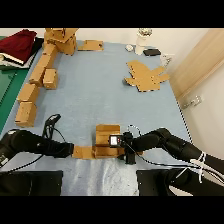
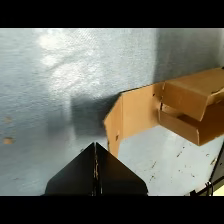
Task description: Fold the box.
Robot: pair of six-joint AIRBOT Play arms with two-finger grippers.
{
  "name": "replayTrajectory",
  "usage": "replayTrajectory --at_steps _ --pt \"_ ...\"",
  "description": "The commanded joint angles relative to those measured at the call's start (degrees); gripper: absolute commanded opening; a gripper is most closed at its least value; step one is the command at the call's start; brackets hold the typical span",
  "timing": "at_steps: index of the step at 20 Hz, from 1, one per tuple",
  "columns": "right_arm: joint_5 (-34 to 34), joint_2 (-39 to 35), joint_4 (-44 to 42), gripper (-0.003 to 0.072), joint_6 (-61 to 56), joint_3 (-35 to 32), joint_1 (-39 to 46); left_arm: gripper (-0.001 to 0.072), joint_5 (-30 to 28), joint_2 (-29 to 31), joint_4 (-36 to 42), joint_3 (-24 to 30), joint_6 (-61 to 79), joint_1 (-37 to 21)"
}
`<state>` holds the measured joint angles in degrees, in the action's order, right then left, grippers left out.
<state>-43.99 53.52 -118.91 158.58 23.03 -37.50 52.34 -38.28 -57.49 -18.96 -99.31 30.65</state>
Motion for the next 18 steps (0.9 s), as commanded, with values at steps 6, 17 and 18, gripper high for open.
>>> replayTrajectory --at_steps 6,17,18 --pt "0.0 -0.02 0.0 0.0465 -0.02 -0.02 0.0 0.0009 -14.69 -8.24 10.88 0.55 1.33 9.68" --pt "0.02 -0.02 0.0 0.0465 -0.02 -0.02 0.0 0.0019 -15.72 -3.76 15.52 -1.79 2.47 10.8" --pt "0.0 -0.02 0.0 0.0465 -0.02 -0.02 0.0 0.0257 -15.87 -3.76 15.34 -2.12 2.58 10.78"
